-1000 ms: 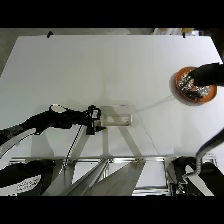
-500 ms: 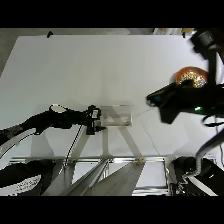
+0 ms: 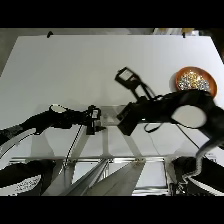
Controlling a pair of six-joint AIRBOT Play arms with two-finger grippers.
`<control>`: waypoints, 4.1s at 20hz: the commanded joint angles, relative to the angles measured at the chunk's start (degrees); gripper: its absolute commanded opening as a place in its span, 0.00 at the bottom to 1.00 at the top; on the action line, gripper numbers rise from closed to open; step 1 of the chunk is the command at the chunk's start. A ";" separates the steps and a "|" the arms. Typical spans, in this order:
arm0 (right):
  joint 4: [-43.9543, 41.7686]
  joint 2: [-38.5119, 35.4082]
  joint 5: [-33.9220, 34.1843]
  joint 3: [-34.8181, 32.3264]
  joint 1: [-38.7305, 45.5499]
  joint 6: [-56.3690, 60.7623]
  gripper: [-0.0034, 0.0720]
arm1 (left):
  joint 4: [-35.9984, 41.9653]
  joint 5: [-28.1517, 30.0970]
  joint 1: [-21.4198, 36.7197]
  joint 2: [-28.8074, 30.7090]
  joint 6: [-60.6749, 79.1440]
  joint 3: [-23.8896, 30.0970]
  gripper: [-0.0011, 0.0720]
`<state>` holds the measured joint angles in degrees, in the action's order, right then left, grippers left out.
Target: Fold the box and place the chain.
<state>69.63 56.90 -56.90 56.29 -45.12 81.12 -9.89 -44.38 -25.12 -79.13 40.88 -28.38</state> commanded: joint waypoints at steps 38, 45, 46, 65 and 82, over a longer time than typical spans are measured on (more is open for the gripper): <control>13.09 21.92 -0.17 -7.69 32.68 1.36 0.44 | 0.00 -0.02 0.02 0.04 0.02 -0.04 0.20; 13.07 22.38 1.97 -7.74 32.68 2.03 0.43 | -0.02 0.00 0.02 0.04 0.02 -0.04 0.20; 13.09 22.38 1.75 -7.74 32.68 2.82 0.39 | -0.02 0.00 0.02 0.04 0.02 -0.04 0.20; 9.94 -0.79 -6.54 -7.74 20.55 1.57 0.06 | 0.00 0.00 0.02 0.04 0.02 -0.04 0.20; -19.34 -7.26 9.73 -7.74 6.34 -9.70 0.06 | 0.00 0.00 0.02 0.04 0.02 -0.04 0.20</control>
<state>54.06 49.69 -51.51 48.49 -37.04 73.69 -9.89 -44.40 -25.12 -79.13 40.88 -28.38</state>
